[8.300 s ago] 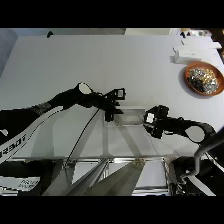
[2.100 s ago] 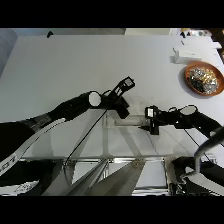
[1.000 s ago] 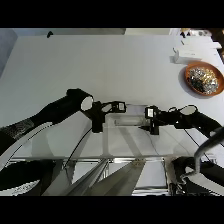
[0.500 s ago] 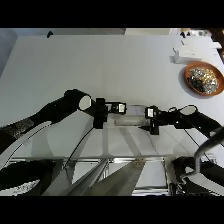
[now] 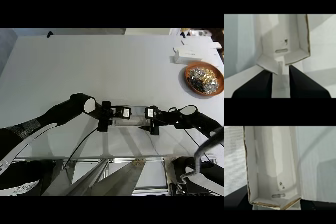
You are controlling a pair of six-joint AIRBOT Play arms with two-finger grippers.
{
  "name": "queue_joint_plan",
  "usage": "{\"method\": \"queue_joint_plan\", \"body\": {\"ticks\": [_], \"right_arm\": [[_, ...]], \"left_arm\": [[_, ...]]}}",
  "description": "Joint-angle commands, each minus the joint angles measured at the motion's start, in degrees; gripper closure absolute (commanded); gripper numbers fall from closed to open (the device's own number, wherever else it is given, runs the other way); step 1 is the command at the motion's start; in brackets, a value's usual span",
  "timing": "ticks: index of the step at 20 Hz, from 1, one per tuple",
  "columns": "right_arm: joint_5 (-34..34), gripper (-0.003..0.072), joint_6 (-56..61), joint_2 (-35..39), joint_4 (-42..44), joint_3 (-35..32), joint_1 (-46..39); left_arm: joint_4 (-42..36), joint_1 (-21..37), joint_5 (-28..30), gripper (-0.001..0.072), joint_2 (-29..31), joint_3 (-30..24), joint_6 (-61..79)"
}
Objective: Fold the box and place the chain.
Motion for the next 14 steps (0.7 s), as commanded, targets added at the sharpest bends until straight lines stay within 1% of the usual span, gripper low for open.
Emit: {"method": "queue_joint_plan", "body": {"ticks": [1,5,6,7,10,11,14], "right_arm": [[0.00,0.0182,0.02,0.04,0.02,0.07,-0.04],[0.00,0.0182,0.00,0.04,0.02,0.07,-0.04],[0.00,0.0182,0.02,0.04,0.02,0.07,-0.04],[0.00,0.0182,0.02,0.04,0.02,0.07,-0.04],[0.00,0.0182,0.02,0.04,0.02,0.07,-0.04],[-0.02,0.0182,0.02,0.04,0.02,0.07,-0.04],[-0.02,0.0182,0.02,0.04,0.02,0.07,-0.04]], "left_arm": [[-1.81,-0.63,1.27,0.0506,-0.46,0.00,0.24],[-2.19,-0.66,4.42,0.0512,-0.46,0.00,0.17],[-2.23,-0.66,5.20,0.0524,-0.46,-0.02,0.17],[-3.08,-0.66,5.81,0.0582,-0.48,-0.02,0.13],[-6.03,-1.36,7.04,0.0594,-0.52,-0.11,0.15],[-6.40,-1.66,7.58,0.0620,-0.61,-0.11,0.15],[-8.98,-2.80,9.03,0.0623,-1.55,-0.11,0.15]]}}
